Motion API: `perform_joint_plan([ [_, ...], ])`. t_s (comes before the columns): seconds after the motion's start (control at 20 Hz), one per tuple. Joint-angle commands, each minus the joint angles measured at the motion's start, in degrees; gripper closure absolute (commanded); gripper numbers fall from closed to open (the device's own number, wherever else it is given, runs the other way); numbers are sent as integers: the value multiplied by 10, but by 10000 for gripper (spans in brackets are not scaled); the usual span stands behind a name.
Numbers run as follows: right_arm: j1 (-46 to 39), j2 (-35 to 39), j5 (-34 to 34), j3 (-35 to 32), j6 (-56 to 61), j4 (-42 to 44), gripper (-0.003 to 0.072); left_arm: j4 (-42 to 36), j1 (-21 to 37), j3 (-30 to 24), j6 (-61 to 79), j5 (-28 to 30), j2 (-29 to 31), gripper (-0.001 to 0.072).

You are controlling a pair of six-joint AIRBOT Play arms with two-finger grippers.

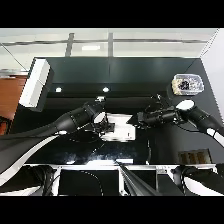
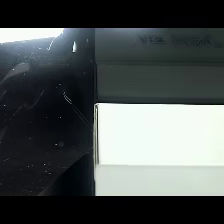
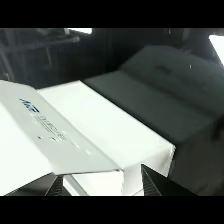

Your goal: Fold the box and place the chain.

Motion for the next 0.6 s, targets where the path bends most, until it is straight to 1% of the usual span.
perform_joint_plan([
  [0.0,5,0,-14,9,4,-11,115,0,0,0,1,0,0,679],
  [0.1,3,0,-12,10,4,-40,116,0,0,0,1,0,0,679],
  [0.2,-17,1,5,15,3,-44,116,0,0,0,1,0,0,679],
  [0.25,-35,1,24,23,3,-52,136,0,0,0,1,-1,0,679],
  [0.35,-92,2,82,48,3,-92,134,0,0,0,1,-1,0,679],
  [0.45,-174,2,139,70,3,-159,136,0,0,0,1,-1,0,679],
  [0.5,-216,2,152,70,3,-191,277,0,0,0,1,-1,0,679],
  [0.55,-258,2,161,69,3,-231,480,0,0,0,1,-1,0,679],
])
